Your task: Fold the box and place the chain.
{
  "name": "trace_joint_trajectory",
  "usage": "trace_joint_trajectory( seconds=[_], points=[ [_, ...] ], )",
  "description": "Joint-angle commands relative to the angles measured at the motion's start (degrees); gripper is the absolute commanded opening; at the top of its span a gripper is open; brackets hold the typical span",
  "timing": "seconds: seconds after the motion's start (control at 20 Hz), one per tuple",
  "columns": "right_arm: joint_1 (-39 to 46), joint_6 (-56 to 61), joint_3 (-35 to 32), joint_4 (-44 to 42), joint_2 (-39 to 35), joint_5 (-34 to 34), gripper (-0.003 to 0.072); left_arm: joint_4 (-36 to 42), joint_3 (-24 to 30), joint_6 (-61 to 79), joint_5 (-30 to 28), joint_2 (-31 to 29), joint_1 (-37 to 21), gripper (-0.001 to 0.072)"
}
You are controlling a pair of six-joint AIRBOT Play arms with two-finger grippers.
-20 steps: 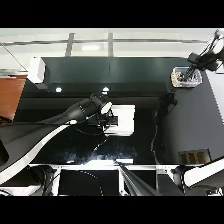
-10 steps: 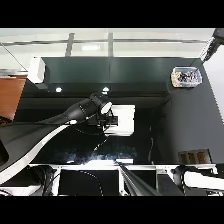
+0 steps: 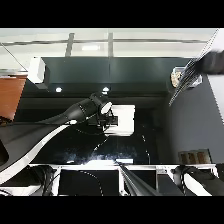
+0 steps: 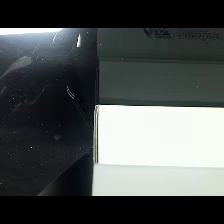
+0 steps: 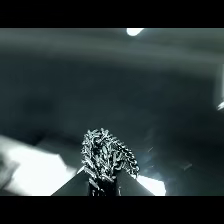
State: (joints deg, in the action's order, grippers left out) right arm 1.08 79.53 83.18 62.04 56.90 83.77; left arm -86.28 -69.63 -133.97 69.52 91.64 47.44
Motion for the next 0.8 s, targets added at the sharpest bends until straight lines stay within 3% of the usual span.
trace_joint_trajectory(
  seconds=[0.0, 0.2, 0.45, 0.75],
  points=[
    [-7.2, -0.5, -10.2, -10.0, -3.6, 2.2, 0.0011, 0.0, 0.0, 0.0, -0.1, 0.0, 0.0, 0.0027],
    [-16.7, 0.8, -17.6, -13.2, -3.5, -4.4, 0.0011, 0.0, 0.0, 0.0, -0.1, 0.0, 0.0, 0.0027],
    [-24.5, 2.6, -18.4, -13.8, -0.9, -16.8, 0.0011, 0.0, 0.0, 0.0, 0.0, 0.0, 0.0, 0.0027],
    [-26.9, 2.6, -22.0, -12.0, 5.7, -17.0, 0.0011, 0.0, 0.0, 0.0, 0.0, 0.0, 0.0, 0.0027]
  ],
)
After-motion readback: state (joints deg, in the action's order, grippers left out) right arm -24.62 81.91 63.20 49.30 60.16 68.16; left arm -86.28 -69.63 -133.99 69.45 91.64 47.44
